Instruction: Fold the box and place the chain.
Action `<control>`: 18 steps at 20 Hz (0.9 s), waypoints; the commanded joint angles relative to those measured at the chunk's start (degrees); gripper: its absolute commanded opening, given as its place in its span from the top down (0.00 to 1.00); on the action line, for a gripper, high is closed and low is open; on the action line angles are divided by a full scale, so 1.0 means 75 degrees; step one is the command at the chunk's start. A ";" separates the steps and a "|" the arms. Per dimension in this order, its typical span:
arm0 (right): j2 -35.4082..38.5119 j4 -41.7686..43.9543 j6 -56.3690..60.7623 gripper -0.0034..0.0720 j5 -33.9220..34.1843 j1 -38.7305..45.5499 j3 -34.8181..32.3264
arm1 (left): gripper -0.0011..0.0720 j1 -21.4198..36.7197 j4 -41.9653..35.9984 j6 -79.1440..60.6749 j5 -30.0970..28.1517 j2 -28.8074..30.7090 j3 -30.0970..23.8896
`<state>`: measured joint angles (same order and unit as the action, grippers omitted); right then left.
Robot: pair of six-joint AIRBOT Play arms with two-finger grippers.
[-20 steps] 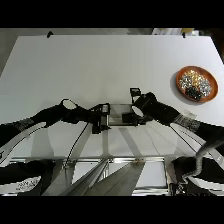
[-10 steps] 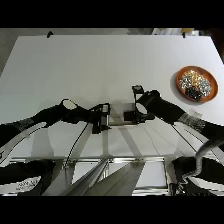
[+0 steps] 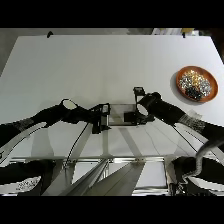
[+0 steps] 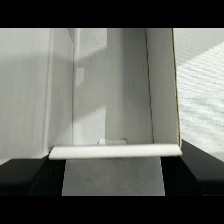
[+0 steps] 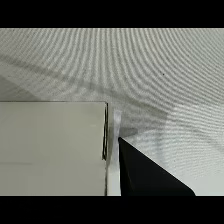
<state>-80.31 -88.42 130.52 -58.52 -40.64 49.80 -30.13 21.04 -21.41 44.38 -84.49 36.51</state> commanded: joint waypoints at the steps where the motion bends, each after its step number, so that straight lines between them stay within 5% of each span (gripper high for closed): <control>1: -0.0009 0.0050 0.0020 0.87 0.0032 0.0000 -0.0052 | 0.64 0.0003 0.0000 0.0003 0.0000 0.0006 0.0000; 2: -0.0012 0.0052 0.0023 0.93 0.0029 -0.0003 -0.0058 | 0.64 0.0003 0.0000 0.0003 0.0000 0.0006 0.0000; 5: -0.0023 0.0055 0.0017 0.93 0.0029 0.0000 -0.0055 | 0.64 0.0003 0.0000 0.0003 0.0003 0.0006 0.0000; 6: -0.0020 0.0055 0.0017 0.85 0.0029 -0.0003 -0.0055 | 0.64 0.0003 0.0000 0.0003 0.0000 0.0006 0.0000; 8: 0.0003 0.0000 -0.0119 0.46 -0.0216 0.0000 -0.0055 | 0.64 0.0003 0.0000 0.0003 0.0003 0.0006 0.0000; 9: 0.0055 -0.0058 -0.0315 0.40 -0.0376 0.0000 -0.0055 | 0.64 0.0003 0.0003 0.0003 0.0003 0.0006 0.0000; 18: 0.1929 -0.0216 -0.2425 0.41 -0.0895 0.0423 0.0239 | 0.64 0.0003 0.0003 0.0003 0.0000 0.0006 0.0000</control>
